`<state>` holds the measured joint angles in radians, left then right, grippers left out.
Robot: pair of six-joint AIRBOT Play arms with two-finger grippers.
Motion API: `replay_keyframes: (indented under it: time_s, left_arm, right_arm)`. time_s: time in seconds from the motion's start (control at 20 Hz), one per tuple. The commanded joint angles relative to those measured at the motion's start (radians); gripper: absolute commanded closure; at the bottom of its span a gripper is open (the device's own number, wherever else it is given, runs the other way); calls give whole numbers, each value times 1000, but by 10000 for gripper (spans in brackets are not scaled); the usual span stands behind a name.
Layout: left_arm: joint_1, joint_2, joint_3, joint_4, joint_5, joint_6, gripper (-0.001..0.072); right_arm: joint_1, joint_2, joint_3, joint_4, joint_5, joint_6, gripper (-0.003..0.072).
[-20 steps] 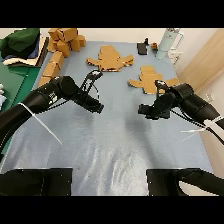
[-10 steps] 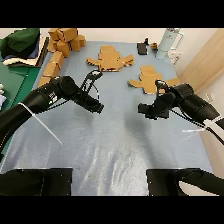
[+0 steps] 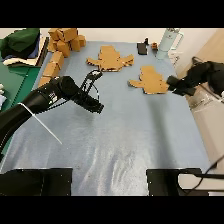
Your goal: Fold the box.
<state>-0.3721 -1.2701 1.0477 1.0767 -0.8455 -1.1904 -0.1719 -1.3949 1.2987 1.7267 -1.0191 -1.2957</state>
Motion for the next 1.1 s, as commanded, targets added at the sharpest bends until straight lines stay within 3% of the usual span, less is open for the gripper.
replay_keyframes:
  time_s: [0.0,0.15,0.45,0.8,1.05]
  left_arm:
    - [0,-1,0,0,0,0,695]
    - [0,-1,0,0,0,0,695]
    - [0,-1,0,0,0,0,695]
    - [-1,-1,0,0,0,0,695]
    - [-1,-1,0,0,0,0,695]
  right_arm:
    - [-227,-205,148,333,37,-299,386]
    - [-251,-336,222,444,37,-484,388]
    - [-230,-513,402,454,45,-504,388]
    - [-232,-569,554,408,259,-504,387]
    - [-234,-622,587,372,278,-504,387]
